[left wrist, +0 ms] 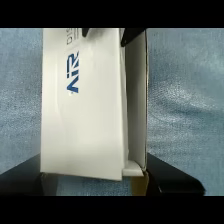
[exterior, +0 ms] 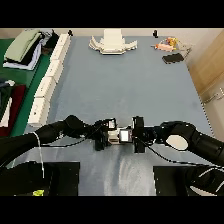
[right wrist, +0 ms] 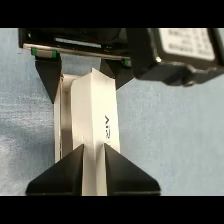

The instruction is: Fold the box.

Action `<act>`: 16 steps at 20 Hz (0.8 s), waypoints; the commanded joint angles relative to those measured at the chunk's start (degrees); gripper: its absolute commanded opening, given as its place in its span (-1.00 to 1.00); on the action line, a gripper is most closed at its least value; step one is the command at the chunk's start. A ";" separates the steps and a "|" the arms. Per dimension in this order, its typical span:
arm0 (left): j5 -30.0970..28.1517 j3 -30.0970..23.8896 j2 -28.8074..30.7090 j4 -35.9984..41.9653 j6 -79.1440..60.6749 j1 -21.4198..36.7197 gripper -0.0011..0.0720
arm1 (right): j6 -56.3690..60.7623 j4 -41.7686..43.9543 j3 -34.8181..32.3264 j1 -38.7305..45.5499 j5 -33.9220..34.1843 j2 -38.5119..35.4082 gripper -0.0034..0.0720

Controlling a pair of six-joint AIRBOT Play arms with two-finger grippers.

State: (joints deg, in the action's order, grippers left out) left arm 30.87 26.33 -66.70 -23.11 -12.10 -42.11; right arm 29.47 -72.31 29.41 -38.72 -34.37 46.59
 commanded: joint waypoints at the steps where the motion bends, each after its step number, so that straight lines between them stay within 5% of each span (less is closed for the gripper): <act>1: 0.13 0.04 0.02 -0.02 -0.07 -0.04 0.03 | 0.00 3.04 0.02 0.02 -2.01 0.61 -0.48; 9: 0.13 0.04 0.02 -0.02 -0.04 -0.04 0.03 | -0.02 5.88 0.02 0.02 -8.57 0.61 -0.47; 10: 0.13 0.04 0.02 -0.02 -0.07 -0.04 0.03 | -0.02 5.70 0.04 0.04 -8.63 0.59 -0.38; 11: 0.13 0.04 0.00 -0.04 -0.04 -0.04 0.03 | -0.02 5.68 0.04 0.04 -8.15 0.42 -0.06; 16: 0.13 0.04 0.02 -0.02 -0.07 -0.04 0.03 | 0.02 5.68 1.25 0.17 -2.45 -1.07 0.00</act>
State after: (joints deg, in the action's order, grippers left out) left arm 31.03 26.33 -66.72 -23.11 -12.19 -42.17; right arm 29.45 -66.85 30.09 -38.59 -39.86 46.04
